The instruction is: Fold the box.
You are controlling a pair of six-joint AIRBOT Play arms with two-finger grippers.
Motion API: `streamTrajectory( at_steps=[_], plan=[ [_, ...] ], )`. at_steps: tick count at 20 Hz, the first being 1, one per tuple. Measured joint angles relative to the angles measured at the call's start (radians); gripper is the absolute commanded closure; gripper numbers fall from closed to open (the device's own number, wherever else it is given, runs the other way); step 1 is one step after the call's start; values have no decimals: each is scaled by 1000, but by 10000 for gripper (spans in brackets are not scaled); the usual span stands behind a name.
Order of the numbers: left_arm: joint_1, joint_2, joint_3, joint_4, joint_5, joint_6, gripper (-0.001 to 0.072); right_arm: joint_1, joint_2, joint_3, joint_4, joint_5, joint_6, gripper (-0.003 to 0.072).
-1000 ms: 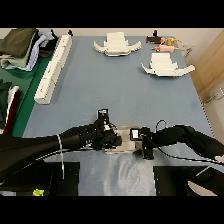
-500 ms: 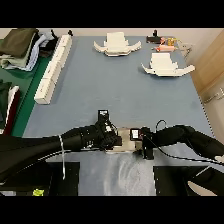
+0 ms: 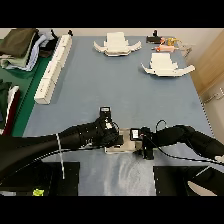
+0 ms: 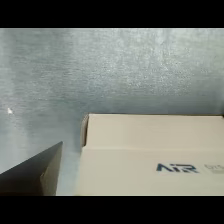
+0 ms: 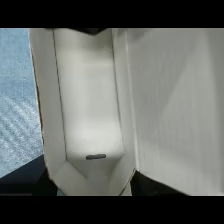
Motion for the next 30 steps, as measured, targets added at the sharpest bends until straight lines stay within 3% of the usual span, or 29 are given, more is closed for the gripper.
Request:
streamTrajectory(
  at_steps=[2,3,4,5,9,12,15,19,22,23,24,30],
  plan=[
    [2,45,4,0,-29,10,132,0,0,0,0,0,0,174],
    [4,75,5,-1,-50,19,246,0,0,0,0,0,0,174],
    [11,110,5,0,-82,27,643,0,0,0,0,0,0,174],
    [19,145,5,2,-116,45,697,0,0,0,0,0,0,174],
    [76,277,3,7,-266,204,698,0,0,0,0,0,0,174],
    [130,330,-10,0,-303,401,699,0,0,0,0,0,0,174],
    [222,368,-60,-116,-243,699,699,0,0,0,0,0,0,174],
    [415,433,-192,-389,-132,1174,698,0,0,0,0,0,0,174],
    [514,480,-289,-515,-54,1501,694,0,0,0,0,0,0,174],
    [530,487,-313,-539,-31,1598,445,0,0,0,0,0,0,174],
    [542,491,-336,-555,-6,1690,33,0,0,0,0,0,0,174],
    [569,475,-441,-600,206,2053,11,0,0,0,0,0,0,175]
  ],
)
